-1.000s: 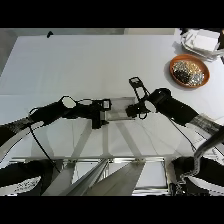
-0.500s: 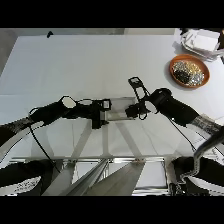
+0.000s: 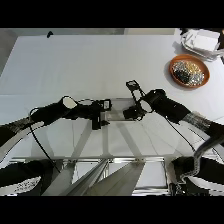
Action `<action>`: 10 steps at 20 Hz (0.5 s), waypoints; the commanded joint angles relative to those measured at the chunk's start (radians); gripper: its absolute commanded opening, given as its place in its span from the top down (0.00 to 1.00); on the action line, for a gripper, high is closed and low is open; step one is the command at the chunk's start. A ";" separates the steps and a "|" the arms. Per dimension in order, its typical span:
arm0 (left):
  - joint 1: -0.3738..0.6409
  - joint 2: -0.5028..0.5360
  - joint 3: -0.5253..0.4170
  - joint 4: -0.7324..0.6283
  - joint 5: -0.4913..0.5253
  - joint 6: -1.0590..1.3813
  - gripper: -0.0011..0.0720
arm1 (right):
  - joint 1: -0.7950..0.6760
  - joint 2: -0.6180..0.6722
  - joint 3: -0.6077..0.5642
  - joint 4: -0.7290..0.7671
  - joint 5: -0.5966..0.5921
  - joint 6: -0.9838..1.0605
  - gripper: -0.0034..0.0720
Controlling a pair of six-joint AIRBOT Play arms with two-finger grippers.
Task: Fold the box and place the chain.
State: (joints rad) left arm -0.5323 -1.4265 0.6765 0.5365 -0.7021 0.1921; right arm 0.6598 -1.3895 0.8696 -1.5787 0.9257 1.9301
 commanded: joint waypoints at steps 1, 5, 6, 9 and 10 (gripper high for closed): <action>0.001 0.001 0.000 0.002 0.003 0.002 0.81 | 0.000 -0.009 0.000 0.017 -0.016 0.007 0.82; 0.001 0.001 0.000 0.002 0.002 0.002 0.81 | 0.003 -0.026 0.000 0.040 -0.014 0.007 0.79; 0.001 0.001 0.000 0.002 0.002 0.002 0.81 | 0.012 -0.032 0.000 0.039 -0.013 0.007 0.79; 0.001 0.001 0.000 0.002 0.002 0.002 0.81 | 0.027 -0.048 0.000 0.039 -0.013 0.007 0.89; 0.001 0.001 0.000 0.002 0.002 0.002 0.81 | 0.027 -0.048 0.000 0.038 -0.010 0.006 0.94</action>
